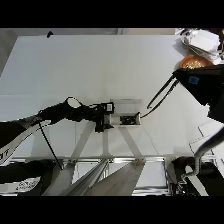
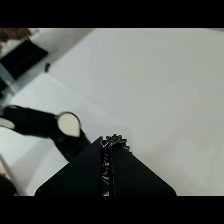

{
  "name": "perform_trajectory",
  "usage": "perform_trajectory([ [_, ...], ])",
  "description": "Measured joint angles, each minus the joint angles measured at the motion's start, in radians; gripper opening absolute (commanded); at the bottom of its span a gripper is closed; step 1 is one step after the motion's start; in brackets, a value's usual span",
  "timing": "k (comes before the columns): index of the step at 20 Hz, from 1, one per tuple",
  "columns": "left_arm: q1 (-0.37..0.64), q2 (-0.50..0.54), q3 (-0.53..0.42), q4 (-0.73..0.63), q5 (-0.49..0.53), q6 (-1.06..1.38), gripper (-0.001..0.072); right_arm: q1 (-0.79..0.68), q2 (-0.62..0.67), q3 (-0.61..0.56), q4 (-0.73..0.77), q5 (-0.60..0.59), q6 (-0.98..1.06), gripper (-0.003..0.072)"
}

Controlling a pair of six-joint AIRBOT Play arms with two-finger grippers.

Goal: Fold the box and place the chain.

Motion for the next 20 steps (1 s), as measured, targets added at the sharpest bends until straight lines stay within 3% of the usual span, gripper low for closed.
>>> perform_trajectory([
  [8, 0.0, 0.0, 0.0, 0.0, 0.0, 0.0, 0.021, 0.192, -0.018, 0.0, 0.06, -0.159, -0.012, 0.0014],
  [14, 0.0, 0.0, 0.0, 0.0, 0.0, 0.0, 0.021, 0.33, -0.123, 0.0, 0.047, -0.227, -0.036, 0.0014],
  [20, 0.0, 0.0, 0.0, 0.0, 0.0, 0.0, 0.021, 0.407, -0.177, 0.001, 0.053, -0.392, -0.042, 0.0014],
])
